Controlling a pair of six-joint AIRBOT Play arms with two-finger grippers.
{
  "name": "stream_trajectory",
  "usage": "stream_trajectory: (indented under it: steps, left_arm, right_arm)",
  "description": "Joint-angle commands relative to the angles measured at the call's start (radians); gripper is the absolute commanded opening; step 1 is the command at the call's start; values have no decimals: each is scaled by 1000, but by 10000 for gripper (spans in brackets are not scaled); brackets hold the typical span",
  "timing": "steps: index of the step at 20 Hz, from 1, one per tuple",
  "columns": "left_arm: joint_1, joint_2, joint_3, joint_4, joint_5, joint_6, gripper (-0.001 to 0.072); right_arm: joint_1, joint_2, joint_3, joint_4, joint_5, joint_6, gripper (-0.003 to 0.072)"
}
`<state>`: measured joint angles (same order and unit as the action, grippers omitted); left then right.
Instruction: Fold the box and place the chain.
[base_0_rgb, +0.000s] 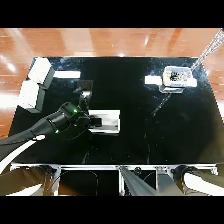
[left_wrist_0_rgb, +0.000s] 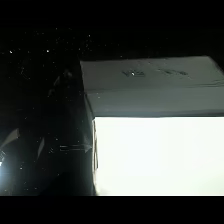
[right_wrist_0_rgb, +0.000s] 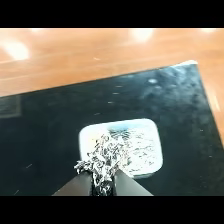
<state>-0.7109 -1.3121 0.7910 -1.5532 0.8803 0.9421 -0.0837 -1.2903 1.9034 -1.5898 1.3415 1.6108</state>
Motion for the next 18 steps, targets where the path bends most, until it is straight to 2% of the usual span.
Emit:
stream_trajectory:
  steps: [1,7,11,15,18]
  left_arm:
    - [0,0,0,0,0,0,26]
    - [0,0,0,0,0,0,27]
    - [0,0,0,0,0,0,27]
    - [0,0,0,0,1,0,27]
    - [0,0,0,-1,0,0,26]
  right_arm:
    - [68,134,0,31,48,-37,13]
    - [296,282,0,32,108,-45,14]
    - [474,294,-1,30,187,-46,25]
    - [592,294,-14,31,187,-45,26]
    - [651,294,-80,61,150,-44,25]
